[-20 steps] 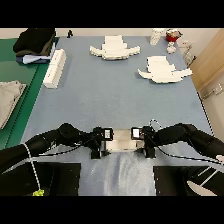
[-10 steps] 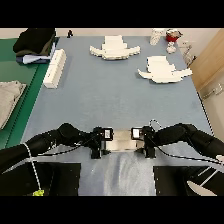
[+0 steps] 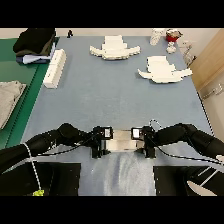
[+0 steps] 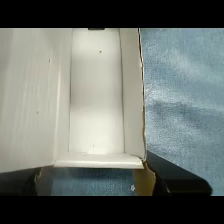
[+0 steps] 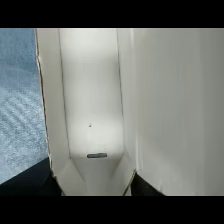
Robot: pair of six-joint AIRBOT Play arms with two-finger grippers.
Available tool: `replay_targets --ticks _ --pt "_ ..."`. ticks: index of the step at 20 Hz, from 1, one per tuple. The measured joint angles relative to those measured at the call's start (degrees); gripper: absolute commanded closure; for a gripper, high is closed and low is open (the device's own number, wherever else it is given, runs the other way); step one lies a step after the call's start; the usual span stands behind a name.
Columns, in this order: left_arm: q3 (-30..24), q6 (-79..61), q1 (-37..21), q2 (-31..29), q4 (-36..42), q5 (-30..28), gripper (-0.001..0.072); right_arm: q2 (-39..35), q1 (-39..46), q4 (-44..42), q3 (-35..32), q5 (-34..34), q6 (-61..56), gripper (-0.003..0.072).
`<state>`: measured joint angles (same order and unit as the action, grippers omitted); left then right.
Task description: Fold the box.
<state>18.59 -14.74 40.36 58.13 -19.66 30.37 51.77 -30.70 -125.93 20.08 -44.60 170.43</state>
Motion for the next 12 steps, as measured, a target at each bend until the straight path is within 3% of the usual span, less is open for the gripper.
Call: replay_targets --ticks 9,11,12 --pt "0.0 2.3 0.0 0.0 -2.1 0.3 0.001 0.0 0.0 0.0 0.0 0.0 0.0 0.019" --pt "0.0 2.3 0.0 0.0 -2.6 1.0 0.0137 0.0 0.0 0.0 0.0 0.0 0.0 0.019" --pt "0.0 2.3 0.0 0.0 -2.8 1.0 0.0137 0.0 0.0 0.0 0.0 0.0 0.0 0.019"
